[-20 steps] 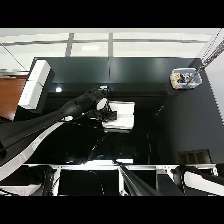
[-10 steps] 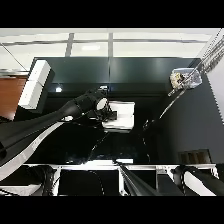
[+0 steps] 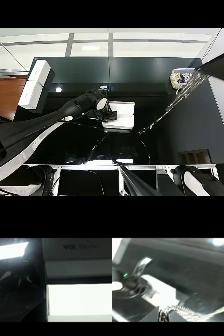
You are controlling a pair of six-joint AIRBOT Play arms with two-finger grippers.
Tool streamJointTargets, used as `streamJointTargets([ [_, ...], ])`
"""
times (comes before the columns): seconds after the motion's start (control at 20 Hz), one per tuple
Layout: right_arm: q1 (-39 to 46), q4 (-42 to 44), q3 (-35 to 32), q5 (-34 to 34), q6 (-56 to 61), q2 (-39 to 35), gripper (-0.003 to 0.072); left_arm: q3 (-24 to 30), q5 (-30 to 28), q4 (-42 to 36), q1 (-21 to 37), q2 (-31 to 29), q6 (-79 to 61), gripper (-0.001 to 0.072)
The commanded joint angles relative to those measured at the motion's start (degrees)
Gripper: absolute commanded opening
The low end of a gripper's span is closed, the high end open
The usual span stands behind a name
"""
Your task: Fold the box and place the chain.
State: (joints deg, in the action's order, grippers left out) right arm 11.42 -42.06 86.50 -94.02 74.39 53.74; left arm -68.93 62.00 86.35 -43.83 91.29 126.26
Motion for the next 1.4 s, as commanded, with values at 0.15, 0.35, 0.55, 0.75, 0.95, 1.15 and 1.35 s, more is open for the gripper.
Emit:
streamJointTargets([
  [0.15,-4.6,9.3,-7.7,1.7,-3.5,-1.2,0.0016,0.0,0.0,0.0,0.0,0.0,0.0,0.0032],
  [0.35,-8.0,11.7,-8.0,6.7,-3.5,-1.2,0.0016,0.0,0.0,0.0,0.0,0.0,0.0,0.0032],
  [0.55,-10.2,15.5,-8.0,11.1,-3.5,-1.2,0.0016,0.0,0.0,0.0,0.0,0.0,0.0,0.0032],
  [0.75,-12.4,17.5,-8.0,13.4,-3.3,-0.6,0.0015,0.0,0.0,0.0,0.0,0.0,0.0,0.0032],
  [0.95,-16.8,17.9,-8.0,15.3,-3.3,1.4,0.0015,0.0,0.0,0.0,0.0,0.0,0.0,0.0032],
  [1.15,-20.8,15.9,-10.6,15.3,-3.3,3.7,0.0015,0.0,0.0,0.0,0.0,0.0,0.0,0.0032],
  [1.35,-22.3,14.0,-19.6,18.2,-3.3,3.7,0.0015,0.0,0.0,0.0,0.0,0.0,0.0,0.0032],
])
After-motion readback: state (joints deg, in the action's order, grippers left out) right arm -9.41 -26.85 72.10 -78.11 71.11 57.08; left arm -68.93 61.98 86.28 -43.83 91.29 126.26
